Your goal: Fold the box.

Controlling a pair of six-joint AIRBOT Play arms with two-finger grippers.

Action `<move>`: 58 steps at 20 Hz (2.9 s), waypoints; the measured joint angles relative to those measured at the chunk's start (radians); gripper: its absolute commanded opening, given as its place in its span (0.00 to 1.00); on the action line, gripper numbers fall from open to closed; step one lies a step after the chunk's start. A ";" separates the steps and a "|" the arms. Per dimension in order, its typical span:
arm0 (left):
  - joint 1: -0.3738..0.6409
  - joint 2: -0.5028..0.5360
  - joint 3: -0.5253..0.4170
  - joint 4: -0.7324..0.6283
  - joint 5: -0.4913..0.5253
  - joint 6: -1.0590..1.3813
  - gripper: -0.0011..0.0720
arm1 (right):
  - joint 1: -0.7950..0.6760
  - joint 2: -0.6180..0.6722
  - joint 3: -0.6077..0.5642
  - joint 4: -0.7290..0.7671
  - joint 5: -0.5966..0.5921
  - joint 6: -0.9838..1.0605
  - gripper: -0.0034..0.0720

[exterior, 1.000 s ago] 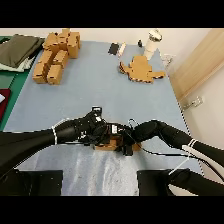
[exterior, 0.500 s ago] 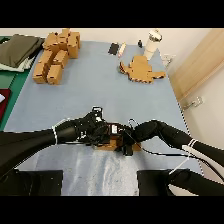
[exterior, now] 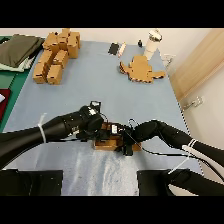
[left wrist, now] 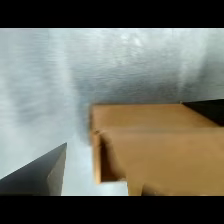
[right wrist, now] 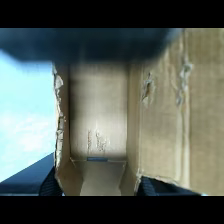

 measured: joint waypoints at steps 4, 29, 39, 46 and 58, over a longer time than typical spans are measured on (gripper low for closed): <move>0.050 0.051 0.003 -0.011 -0.034 0.005 0.74 | 0.000 0.000 0.000 0.000 0.000 0.000 0.72; 0.574 0.297 -0.414 -0.782 0.084 2.040 0.98 | 0.000 0.000 0.000 0.000 0.000 0.000 0.72; 0.582 0.227 -0.601 -1.024 0.334 2.772 0.98 | 0.000 0.000 0.000 0.000 0.000 0.000 0.72; 0.489 0.163 -0.572 -1.128 0.387 2.852 1.00 | 0.000 0.000 0.000 -0.001 0.000 0.000 0.72; 0.414 0.100 -0.516 -1.107 0.402 2.807 1.00 | 0.000 0.000 0.000 -0.001 0.000 0.000 0.72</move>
